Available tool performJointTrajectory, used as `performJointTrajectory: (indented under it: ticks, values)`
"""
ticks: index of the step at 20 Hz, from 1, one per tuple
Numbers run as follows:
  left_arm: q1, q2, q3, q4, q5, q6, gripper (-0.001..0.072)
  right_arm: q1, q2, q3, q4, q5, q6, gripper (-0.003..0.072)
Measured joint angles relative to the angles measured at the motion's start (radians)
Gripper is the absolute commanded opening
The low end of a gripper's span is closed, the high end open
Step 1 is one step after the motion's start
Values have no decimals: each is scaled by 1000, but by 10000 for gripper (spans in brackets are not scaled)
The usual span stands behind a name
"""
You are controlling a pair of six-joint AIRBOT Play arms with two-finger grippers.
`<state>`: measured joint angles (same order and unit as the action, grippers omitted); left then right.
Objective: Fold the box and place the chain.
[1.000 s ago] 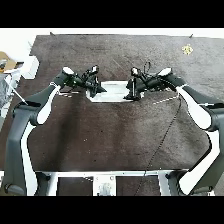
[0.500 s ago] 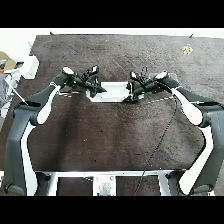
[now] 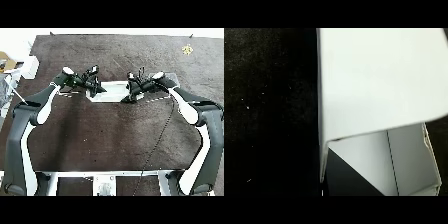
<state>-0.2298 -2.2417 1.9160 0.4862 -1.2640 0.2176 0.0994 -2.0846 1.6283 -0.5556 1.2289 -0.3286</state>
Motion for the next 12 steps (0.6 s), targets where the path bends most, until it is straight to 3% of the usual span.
performJointTrajectory:
  ticks: [5, 6, 7, 8, 9, 12]
  values:
    - [0, 0, 0, 0, 0, 0, 11, 2, -3, 4, -10, -2, 3, 613]
    - [0, 0, 0, 0, 0, 0, 11, 2, -3, 4, -13, -2, 4, 555]
    - [0, 0, 0, 0, 0, 0, 12, 2, -3, 4, -15, -3, 6, 557]
    - [0, 0, 0, 0, 0, 0, 12, 2, -3, 4, -18, -3, 6, 511]
    - [0, 0, 0, 0, 0, 0, 12, 2, -3, 4, -20, -3, 8, 382]
    - [0, 0, 0, 0, 0, 0, 11, 2, -3, 4, -26, -4, 10, 386]
